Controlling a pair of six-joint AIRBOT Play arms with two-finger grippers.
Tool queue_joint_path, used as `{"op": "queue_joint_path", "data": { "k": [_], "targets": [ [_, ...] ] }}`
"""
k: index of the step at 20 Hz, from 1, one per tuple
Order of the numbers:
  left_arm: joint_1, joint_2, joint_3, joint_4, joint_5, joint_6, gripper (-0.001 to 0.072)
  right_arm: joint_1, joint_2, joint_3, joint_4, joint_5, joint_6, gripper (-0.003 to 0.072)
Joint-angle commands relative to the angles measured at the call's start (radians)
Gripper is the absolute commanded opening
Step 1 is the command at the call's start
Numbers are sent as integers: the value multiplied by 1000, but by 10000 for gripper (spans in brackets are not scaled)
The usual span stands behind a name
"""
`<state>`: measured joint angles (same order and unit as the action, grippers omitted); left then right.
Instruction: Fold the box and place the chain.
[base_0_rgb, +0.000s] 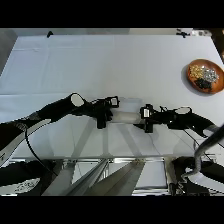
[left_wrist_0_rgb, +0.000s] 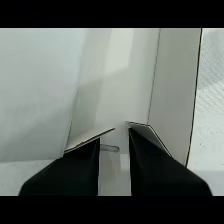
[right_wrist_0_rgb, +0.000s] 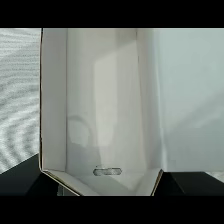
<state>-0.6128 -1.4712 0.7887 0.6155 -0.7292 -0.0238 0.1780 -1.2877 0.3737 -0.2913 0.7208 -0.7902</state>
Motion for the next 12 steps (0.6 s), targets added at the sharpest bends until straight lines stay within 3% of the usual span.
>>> {"op": "queue_joint_path", "data": {
  "k": [1, 2, 3, 6, 7, 8, 9, 12],
  "targets": [
    [-6, -5, 1, -6, 8, 0, 350, 1, 1, 1, 0, 0, 0, 238],
    [-6, -5, 1, -6, 8, 0, 421, 1, 1, 1, 0, 0, 0, 238],
    [-6, -5, 1, -6, 7, 0, 444, 1, 1, 0, 0, 0, 0, 238],
    [-6, -5, 1, -11, 7, -3, 455, 1, 1, 1, 0, 0, 0, 238],
    [-6, -5, 1, -18, 3, -5, 339, 1, 1, 1, 0, 0, 0, 238],
    [-6, -3, 1, -17, -10, -4, 105, 1, 1, 1, 0, 0, 0, 238],
    [-5, -2, 1, -17, -23, -4, 8, 1, 1, 1, 0, 0, 0, 238],
    [17, 5, 1, -17, -39, -36, 11, 1, 1, 1, 0, 0, 0, 238]
  ]
}}
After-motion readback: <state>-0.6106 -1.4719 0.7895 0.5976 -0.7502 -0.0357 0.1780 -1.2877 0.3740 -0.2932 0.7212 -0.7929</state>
